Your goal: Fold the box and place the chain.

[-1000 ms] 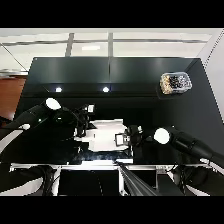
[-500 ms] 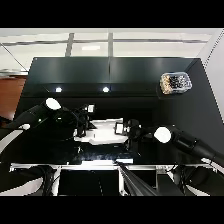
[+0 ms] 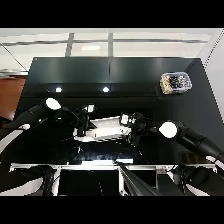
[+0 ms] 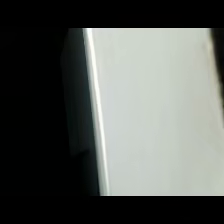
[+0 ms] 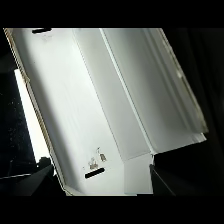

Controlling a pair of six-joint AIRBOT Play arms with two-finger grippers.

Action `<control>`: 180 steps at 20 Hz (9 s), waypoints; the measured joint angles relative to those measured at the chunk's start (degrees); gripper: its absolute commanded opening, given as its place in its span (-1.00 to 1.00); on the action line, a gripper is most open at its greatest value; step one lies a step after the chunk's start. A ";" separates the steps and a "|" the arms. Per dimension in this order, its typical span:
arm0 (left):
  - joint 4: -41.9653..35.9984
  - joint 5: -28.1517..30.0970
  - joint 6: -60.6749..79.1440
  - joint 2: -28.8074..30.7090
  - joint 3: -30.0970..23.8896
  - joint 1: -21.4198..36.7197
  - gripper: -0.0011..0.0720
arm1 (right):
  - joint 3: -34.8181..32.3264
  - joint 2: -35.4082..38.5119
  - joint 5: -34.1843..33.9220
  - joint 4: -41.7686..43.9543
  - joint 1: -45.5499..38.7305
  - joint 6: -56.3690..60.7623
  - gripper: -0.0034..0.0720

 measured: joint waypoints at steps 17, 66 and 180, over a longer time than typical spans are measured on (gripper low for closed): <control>3.32 6.67 0.00 1.68 0.02 -4.09 -0.90 | 0.00 -0.07 1.20 3.52 -2.38 -2.93 0.98; 3.45 5.70 -1.68 1.68 0.02 -4.09 -0.89 | -0.04 -12.55 3.91 18.25 -3.72 -24.85 0.97; 3.50 11.96 -18.03 15.69 -9.92 -8.70 -0.37 | -0.04 -12.83 1.46 13.90 -3.19 -21.31 0.25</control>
